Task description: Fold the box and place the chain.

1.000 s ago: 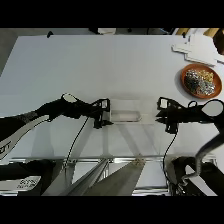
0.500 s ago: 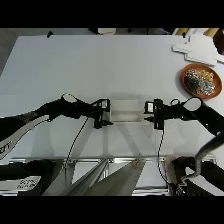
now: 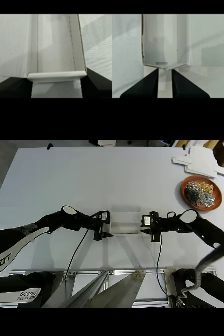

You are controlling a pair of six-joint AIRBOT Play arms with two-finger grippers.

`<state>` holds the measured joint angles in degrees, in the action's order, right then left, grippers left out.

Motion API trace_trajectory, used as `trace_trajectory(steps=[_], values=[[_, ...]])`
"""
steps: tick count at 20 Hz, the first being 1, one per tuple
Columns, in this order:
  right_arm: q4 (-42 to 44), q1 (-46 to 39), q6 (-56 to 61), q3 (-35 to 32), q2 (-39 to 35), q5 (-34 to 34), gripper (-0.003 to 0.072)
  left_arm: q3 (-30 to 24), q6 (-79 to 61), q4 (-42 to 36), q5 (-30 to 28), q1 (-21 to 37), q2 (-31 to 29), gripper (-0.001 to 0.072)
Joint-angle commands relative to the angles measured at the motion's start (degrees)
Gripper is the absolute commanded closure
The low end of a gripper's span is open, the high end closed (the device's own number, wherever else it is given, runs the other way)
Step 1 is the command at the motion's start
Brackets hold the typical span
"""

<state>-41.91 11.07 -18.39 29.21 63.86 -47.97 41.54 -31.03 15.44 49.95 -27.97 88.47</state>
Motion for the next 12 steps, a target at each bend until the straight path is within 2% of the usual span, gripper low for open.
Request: trace_trajectory(steps=[1, 8, 9, 12], values=[[4.61, 0.48, -0.15, -0.26, 0.09, 0.83, 0.0526, 0.00, 0.00, -0.02, 0.00, 0.02, 0.02, 0.0628], [13.90, 0.74, -5.35, -2.32, 1.97, 1.16, 0.0523, 0.00, 0.00, 0.00, 0.00, 0.02, 0.02, 0.0628], [14.97, 1.22, -5.97, -2.32, 3.10, 1.40, 0.0494, 0.00, 0.00, -0.02, 0.00, 0.02, 0.02, 0.0628], [15.80, 2.14, -5.97, -2.32, 4.61, 1.79, 0.0343, 0.00, 0.00, 0.00, 0.00, 0.02, 0.02, 0.0628]])
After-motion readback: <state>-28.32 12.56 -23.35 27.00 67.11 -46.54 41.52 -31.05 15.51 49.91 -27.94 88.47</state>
